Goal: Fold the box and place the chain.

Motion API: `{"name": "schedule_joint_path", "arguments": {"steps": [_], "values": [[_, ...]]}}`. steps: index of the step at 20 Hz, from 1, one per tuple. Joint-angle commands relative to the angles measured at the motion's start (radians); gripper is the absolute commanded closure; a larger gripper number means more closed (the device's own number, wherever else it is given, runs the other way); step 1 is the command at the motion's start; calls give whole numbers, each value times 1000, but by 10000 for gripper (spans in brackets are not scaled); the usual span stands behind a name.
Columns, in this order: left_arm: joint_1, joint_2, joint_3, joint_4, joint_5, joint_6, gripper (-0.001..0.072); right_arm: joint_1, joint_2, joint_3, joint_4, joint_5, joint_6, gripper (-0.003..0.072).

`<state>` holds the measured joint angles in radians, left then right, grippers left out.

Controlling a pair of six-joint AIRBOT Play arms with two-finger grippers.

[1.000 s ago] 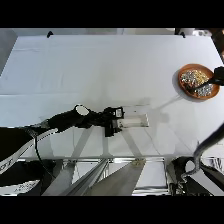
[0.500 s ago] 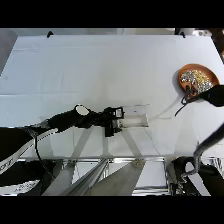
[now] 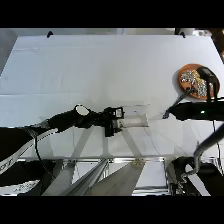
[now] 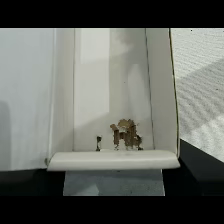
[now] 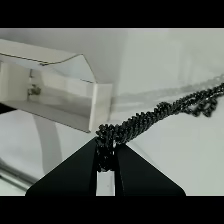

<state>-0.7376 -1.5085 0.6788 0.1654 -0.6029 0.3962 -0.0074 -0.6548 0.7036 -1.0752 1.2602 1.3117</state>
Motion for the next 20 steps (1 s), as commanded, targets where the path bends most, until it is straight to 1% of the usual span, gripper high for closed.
{"name": "schedule_joint_path", "arguments": {"steps": [1,6,11,20], "values": [[0,1,1,0,0,0,573,106,1,-46,97,-145,0,667],[0,1,1,0,0,0,573,198,1,-46,199,-179,0,667],[0,1,1,0,0,0,573,200,7,-45,274,-119,-3,667],[0,1,1,0,0,0,573,200,107,-45,409,-126,-9,667]]}}
